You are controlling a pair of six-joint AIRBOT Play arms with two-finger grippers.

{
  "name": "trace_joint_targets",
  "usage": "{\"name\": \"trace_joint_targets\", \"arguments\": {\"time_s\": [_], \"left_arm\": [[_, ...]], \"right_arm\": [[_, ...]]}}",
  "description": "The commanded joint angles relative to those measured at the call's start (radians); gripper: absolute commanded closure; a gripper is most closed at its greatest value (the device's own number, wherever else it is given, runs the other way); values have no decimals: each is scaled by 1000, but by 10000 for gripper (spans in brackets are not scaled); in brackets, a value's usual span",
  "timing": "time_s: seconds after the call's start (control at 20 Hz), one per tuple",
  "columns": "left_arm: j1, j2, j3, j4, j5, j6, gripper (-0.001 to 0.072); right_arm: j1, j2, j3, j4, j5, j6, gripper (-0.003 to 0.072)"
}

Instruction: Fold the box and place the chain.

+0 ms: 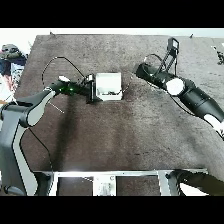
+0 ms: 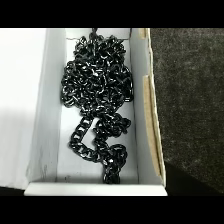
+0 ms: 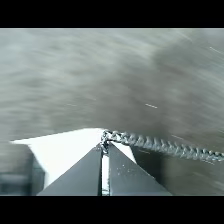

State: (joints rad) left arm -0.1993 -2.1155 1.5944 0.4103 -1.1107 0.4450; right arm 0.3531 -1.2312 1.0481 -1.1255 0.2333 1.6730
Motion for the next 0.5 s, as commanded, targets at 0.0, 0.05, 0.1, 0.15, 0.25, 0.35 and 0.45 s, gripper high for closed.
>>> {"name": "trace_joint_targets", "arguments": {"time_s": [0.0,0.05,0.1,0.15,0.25,0.35,0.45], "left_arm": [[1,0,0,0,0,0,543],[1,0,0,0,0,0,543],[1,0,0,0,1,0,543],[1,0,0,0,0,0,543],[1,0,0,0,0,0,543],[1,0,0,0,0,0,543],[1,0,0,0,0,0,543]], "right_arm": [[91,47,37,-2,-30,-9,675],[118,46,51,-4,-43,-29,675],[138,45,60,-4,-58,-36,675],[149,45,63,-4,-68,-36,675],[164,35,63,0,-68,-35,675],[184,6,63,5,-69,-34,674],[205,-47,63,11,-69,-20,674]]}}
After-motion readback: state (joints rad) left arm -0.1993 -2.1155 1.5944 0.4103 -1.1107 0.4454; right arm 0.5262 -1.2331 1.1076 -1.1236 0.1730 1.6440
